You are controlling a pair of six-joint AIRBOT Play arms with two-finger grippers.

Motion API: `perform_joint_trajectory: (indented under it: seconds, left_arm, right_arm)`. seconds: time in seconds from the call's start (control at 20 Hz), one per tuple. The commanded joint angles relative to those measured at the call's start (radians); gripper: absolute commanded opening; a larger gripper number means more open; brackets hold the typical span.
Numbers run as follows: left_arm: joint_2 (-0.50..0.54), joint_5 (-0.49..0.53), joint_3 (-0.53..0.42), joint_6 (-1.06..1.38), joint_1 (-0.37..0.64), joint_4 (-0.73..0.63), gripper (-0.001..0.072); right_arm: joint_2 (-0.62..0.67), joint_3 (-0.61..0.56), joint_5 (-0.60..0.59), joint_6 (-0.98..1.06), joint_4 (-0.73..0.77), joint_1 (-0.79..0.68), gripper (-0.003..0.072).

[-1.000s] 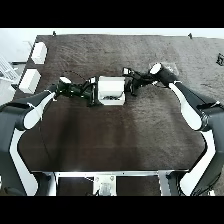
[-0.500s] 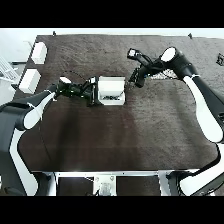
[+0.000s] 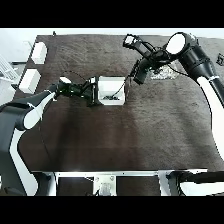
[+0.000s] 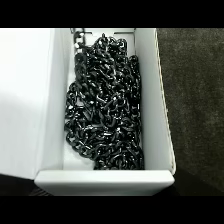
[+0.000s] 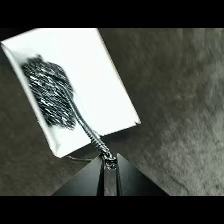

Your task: Fold the box and place the chain.

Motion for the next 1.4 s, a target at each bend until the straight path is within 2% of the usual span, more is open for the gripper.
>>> perform_joint_trajectory:
  seconds: [0.0, 0.25, 0.6, 0.75, 0.95, 1.05, 1.1, 1.15, 1.2, 1.35]
  left_arm:
    - [0.000, 0.000, 0.000, 0.000, 0.001, 0.000, 0.0458]
    - [0.000, 0.000, 0.000, 0.000, 0.001, 0.000, 0.0458]
    - [0.000, 0.000, 0.000, 0.000, 0.001, 0.000, 0.0458]
    - [0.000, 0.000, 0.000, 0.000, 0.001, 0.000, 0.0458]
    - [0.000, 0.001, 0.000, 0.000, 0.001, -0.001, 0.0458]
    - [0.000, 0.000, 0.000, 0.000, 0.001, -0.001, 0.0458]
    - [0.000, 0.000, 0.000, 0.000, 0.001, -0.001, 0.0458]
    - [0.000, 0.000, 0.000, 0.000, 0.001, -0.001, 0.0458]
    - [0.000, 0.000, 0.000, 0.000, 0.001, -0.001, 0.0458]
    - [0.000, 0.000, 0.000, 0.000, 0.001, -0.001, 0.0458]
  right_arm:
    - [0.027, 0.002, -0.023, 0.024, -0.040, 0.062, 0.0011]
    - [0.027, 0.002, -0.124, 0.024, -0.050, 0.101, 0.0011]
    - [0.004, 0.000, -0.132, 0.032, -0.004, 0.123, 0.0011]
    - [-0.056, -0.021, -0.137, 0.031, 0.006, 0.123, 0.0011]
    - [-0.162, -0.092, -0.232, 0.032, 0.014, 0.122, 0.0011]
    - [-0.202, -0.110, -0.235, 0.031, 0.021, 0.123, 0.0013]
    - [-0.216, -0.111, -0.231, 0.031, 0.021, 0.122, 0.0084]
    - [-0.222, -0.113, -0.230, 0.031, 0.021, 0.122, 0.0377]
    - [-0.221, -0.113, -0.235, 0.031, 0.021, 0.122, 0.0563]
    - [-0.210, -0.109, -0.242, 0.034, 0.021, 0.122, 0.0562]
